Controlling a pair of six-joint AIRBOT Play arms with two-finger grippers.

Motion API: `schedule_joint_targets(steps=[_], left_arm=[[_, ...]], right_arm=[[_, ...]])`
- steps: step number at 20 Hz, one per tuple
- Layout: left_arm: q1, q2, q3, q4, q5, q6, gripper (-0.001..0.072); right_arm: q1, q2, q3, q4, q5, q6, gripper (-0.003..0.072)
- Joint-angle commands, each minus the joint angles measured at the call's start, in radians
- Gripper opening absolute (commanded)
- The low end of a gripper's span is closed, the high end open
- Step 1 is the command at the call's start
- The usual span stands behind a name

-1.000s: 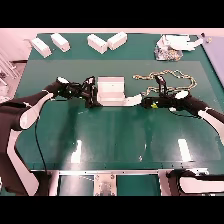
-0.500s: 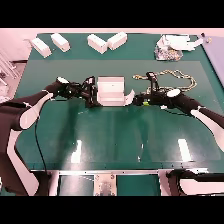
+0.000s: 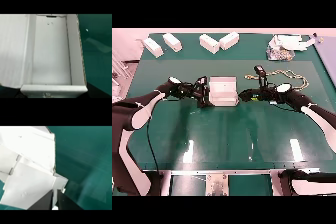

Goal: Fold the box and place the chain.

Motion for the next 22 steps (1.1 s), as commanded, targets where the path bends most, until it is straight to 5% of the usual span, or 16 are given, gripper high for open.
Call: schedule_joint_targets(steps=[1, 4, 6, 14, 22], left_arm=[[0.0, 0.0, 0.001, 0.0, 0.0, 0.0, 0.0513], [0.0, 0.0, 0.001, 0.0, 0.0, 0.0, 0.0514], [0.0, 0.0, 0.001, 0.0, 0.0, 0.0, 0.0513], [0.0, 0.0, 0.001, 0.0, 0.0, 0.0, 0.0513], [0.0, 0.0, 0.001, 0.0, 0.0, 0.0, 0.0513]], right_arm=[[0.003, 0.0, 0.013, 0.0, 0.02, -0.001, 0.0154], [0.003, 0.0, 0.013, 0.0, 0.035, -0.001, 0.0161], [0.003, 0.0, 0.013, 0.0, 0.035, -0.001, 0.027], [0.003, 0.0, 0.013, -0.015, 0.054, 0.0, 0.0384], [0.003, -0.002, 0.013, -0.018, 0.053, 0.039, 0.0384]])
